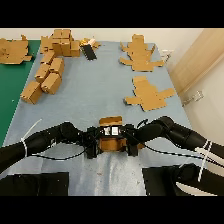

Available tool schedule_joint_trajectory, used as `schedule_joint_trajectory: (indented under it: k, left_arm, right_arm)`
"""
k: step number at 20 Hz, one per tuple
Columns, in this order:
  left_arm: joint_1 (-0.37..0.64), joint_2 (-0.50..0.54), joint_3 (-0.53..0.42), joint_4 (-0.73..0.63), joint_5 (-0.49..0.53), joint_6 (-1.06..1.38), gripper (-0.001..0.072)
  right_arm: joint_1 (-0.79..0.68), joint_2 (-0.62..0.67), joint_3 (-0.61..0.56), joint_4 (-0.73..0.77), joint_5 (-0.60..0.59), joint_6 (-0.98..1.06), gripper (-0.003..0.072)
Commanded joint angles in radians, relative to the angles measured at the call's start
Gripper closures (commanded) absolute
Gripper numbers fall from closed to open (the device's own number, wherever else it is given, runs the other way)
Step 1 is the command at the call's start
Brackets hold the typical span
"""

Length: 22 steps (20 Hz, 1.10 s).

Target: Fold the box.

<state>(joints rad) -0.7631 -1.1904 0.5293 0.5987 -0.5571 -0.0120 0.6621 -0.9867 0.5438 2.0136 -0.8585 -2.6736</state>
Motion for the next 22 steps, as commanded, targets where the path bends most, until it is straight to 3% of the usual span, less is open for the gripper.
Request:
schedule_joint_trajectory:
  k: [1, 10, 11, 12, 13, 14, 15, 16, 17, 22]
  left_arm:
    - [0.000, 0.001, 0.000, 0.000, 0.000, 0.000, 0.0184]
    - [0.000, 0.001, 0.000, 0.000, 0.000, 0.000, 0.0184]
    - [0.000, 0.001, 0.000, 0.000, 0.000, 0.000, 0.0184]
    - [0.000, 0.001, 0.000, 0.000, 0.000, 0.000, 0.0184]
    - [0.000, 0.001, 0.000, 0.000, 0.000, 0.000, 0.0184]
    - [0.000, 0.001, 0.000, 0.000, 0.000, 0.000, 0.0184]
    - [0.000, 0.001, 0.000, 0.000, 0.000, 0.000, 0.0184]
    - [0.000, 0.001, 0.000, 0.000, 0.000, 0.000, 0.0184]
    - [0.000, 0.001, 0.000, 0.000, 0.000, 0.000, 0.0184]
    - [0.000, 0.001, 0.000, 0.000, 0.000, 0.000, 0.0184]
  right_arm:
    - [-0.001, 0.008, 0.000, -0.067, -0.069, 0.078, 0.0103]
    - [-0.055, 0.227, 0.003, -0.302, -0.228, 0.539, 0.0103]
    - [-0.073, 0.253, 0.003, -0.303, -0.259, 0.563, 0.0148]
    - [-0.087, 0.274, 0.003, -0.306, -0.291, 0.586, 0.0252]
    - [-0.106, 0.294, 0.003, -0.307, -0.326, 0.603, 0.0430]
    - [-0.129, 0.311, 0.000, -0.309, -0.352, 0.629, 0.0547]
    - [-0.153, 0.326, -0.006, -0.309, -0.360, 0.661, 0.0600]
    - [-0.179, 0.343, -0.014, -0.307, -0.362, 0.681, 0.0615]
    - [-0.206, 0.361, -0.025, -0.307, -0.362, 0.714, 0.0687]
    - [-0.322, 0.386, -0.089, -0.314, -0.359, 0.952, 0.0688]
